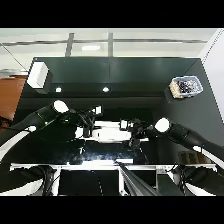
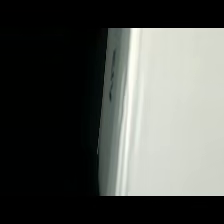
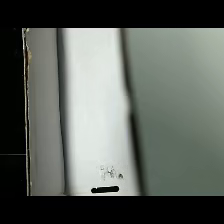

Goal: Fold the box and place the chain.

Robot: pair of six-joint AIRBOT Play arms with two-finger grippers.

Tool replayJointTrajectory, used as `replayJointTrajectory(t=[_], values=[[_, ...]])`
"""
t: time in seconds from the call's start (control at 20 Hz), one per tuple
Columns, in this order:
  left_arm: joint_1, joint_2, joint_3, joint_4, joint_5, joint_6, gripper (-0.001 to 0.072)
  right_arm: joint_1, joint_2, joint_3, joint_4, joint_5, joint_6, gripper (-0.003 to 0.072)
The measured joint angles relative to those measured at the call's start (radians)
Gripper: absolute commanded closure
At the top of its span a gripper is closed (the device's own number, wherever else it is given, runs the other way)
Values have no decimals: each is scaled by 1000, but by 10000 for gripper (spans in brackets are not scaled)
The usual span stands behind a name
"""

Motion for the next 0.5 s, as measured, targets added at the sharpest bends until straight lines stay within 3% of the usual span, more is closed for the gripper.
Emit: replayJointTrajectory(t=[0.2, 0.3, 0.5], values=[[0, 0, 0, 0, -1, -1, 679, 3, -6, 0, 2, -2, -1, 41], [0, 0, 0, 0, -1, -1, 679, 4, -8, 1, 2, -6, -2, 138], [0, 1, 0, 0, 0, -1, 675, 4, -12, 0, 2, -5, -1, 139]])
